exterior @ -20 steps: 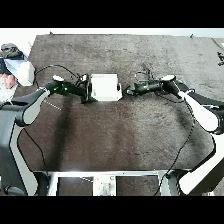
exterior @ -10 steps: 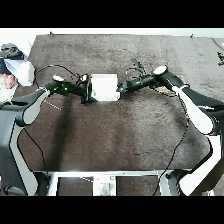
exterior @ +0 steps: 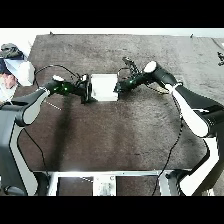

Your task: Fold the box and place the chain.

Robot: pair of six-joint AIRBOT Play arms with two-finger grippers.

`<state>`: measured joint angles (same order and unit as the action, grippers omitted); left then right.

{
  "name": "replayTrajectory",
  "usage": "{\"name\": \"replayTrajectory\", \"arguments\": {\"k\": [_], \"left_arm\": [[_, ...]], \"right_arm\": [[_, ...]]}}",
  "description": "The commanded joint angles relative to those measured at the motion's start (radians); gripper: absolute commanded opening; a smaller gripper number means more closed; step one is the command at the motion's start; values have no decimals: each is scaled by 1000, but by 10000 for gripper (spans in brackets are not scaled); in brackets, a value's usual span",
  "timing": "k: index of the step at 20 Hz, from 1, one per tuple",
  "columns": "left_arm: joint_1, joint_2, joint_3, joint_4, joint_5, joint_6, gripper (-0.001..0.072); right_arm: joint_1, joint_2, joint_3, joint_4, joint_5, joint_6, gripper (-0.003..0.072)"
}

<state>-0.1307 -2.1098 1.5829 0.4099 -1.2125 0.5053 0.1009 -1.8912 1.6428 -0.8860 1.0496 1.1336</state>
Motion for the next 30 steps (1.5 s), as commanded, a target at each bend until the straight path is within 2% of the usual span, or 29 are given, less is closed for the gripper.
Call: {"name": "replayTrajectory", "arguments": {"k": [1,4,8,12,20,23,27,30], "left_arm": [[1,0,0,0,0,0,348],[1,0,0,0,0,0,349],[1,0,0,0,0,0,349],[1,0,0,0,0,0,348],[1,0,0,0,0,0,349],[1,0,0,0,0,0,349],[1,0,0,0,0,0,348],[1,0,0,0,0,0,348]], "right_arm": [[40,-21,40,-107,-16,81,397],[69,-48,82,-225,-10,182,397],[104,-113,190,-362,106,306,397],[140,-121,263,-519,160,417,379],[171,-153,286,-565,161,591,378],[187,-194,344,-572,182,605,372],[206,-205,364,-666,220,660,372],[208,-205,364,-682,225,701,372]]}}
